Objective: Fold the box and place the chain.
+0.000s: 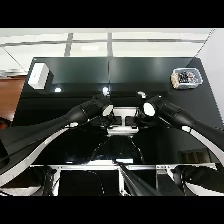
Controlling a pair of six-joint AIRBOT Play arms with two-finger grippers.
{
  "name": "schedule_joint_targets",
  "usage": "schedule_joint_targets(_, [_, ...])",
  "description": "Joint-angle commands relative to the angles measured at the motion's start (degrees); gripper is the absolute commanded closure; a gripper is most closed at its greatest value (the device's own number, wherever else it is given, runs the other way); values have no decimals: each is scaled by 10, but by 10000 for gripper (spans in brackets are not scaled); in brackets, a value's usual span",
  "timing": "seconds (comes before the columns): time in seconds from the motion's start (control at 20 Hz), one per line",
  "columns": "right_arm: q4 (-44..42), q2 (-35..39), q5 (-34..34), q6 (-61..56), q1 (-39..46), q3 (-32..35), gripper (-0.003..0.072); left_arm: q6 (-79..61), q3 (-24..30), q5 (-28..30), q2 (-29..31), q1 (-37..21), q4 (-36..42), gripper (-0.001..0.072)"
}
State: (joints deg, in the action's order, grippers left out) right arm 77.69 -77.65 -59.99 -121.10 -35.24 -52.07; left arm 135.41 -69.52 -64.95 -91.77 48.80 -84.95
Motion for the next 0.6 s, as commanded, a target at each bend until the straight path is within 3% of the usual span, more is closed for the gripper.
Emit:
schedule_joint_targets(0.0, [21, -15, -15, -10, -7, -14, 465, 0, 0, 0, 0, 0, 0, 682])
schedule_joint_targets(0.05, [21, -16, -15, -10, -7, -14, 580, 0, 0, 0, 0, 0, 0, 682])
schedule_joint_targets(0.15, [21, -16, -14, -15, -7, -15, 670, 0, 0, 0, 0, 0, 0, 682])
schedule_joint_targets(0.35, [21, -15, -16, -19, -7, -16, 668, 0, 0, 0, 0, 0, 0, 682])
schedule_joint_targets(0.4, [19, -15, -15, -19, -7, -16, 622, 0, 0, 0, 0, 0, 0, 682])
schedule_joint_targets(0.45, [18, -15, -15, -19, -7, -16, 500, 0, 0, 0, 0, 0, 0, 682])
schedule_joint_targets(0.55, [18, -15, -16, -19, -7, -16, 499, 0, 0, 0, 0, 0, 0, 682])
